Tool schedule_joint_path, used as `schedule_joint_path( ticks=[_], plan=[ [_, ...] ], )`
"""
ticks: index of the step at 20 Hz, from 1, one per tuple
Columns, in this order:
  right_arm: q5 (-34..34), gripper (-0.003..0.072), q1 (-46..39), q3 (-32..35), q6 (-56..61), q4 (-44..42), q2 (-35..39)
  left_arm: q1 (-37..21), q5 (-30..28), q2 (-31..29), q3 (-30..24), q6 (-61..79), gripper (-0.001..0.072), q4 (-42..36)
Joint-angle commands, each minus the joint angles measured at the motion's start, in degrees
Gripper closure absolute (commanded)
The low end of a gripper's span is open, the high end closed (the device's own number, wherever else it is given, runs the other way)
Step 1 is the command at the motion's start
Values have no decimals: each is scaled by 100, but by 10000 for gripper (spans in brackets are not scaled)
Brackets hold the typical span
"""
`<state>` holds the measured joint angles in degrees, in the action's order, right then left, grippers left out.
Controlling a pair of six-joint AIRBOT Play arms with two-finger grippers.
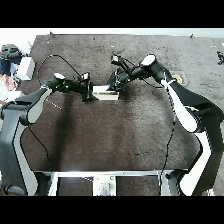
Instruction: Fold the box and place the chain.
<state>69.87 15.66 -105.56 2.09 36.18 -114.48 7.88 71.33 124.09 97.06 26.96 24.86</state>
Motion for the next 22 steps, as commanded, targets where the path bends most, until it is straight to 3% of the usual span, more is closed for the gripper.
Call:
schedule_joint_path(
  ticks=[1, 8, 9, 12, 13, 14, 22],
  plan=[
    [-293, 276, 11, -2, -20, 146, -31, 0, 0, 2, 2, 4, 422, 0],
    [-680, 279, 11, -2, -101, 306, -9, 0, 0, 2, 2, 4, 422, 0],
    [-619, 359, 13, -2, -101, 304, 20, 0, 0, 2, 2, 4, 422, 0],
    [-369, 371, 13, -2, -98, 339, 33, 0, 0, 2, 2, 4, 422, 0],
    [-328, 501, 17, -2, -94, 378, 31, 0, 0, 2, 2, 4, 422, 0],
    [-310, 533, 22, -2, -81, 380, 31, 0, 0, 2, 2, 4, 422, 0],
    [-299, 534, 201, -2, 162, 1060, 28, 0, 0, 2, 2, 4, 422, 0]
  ],
)
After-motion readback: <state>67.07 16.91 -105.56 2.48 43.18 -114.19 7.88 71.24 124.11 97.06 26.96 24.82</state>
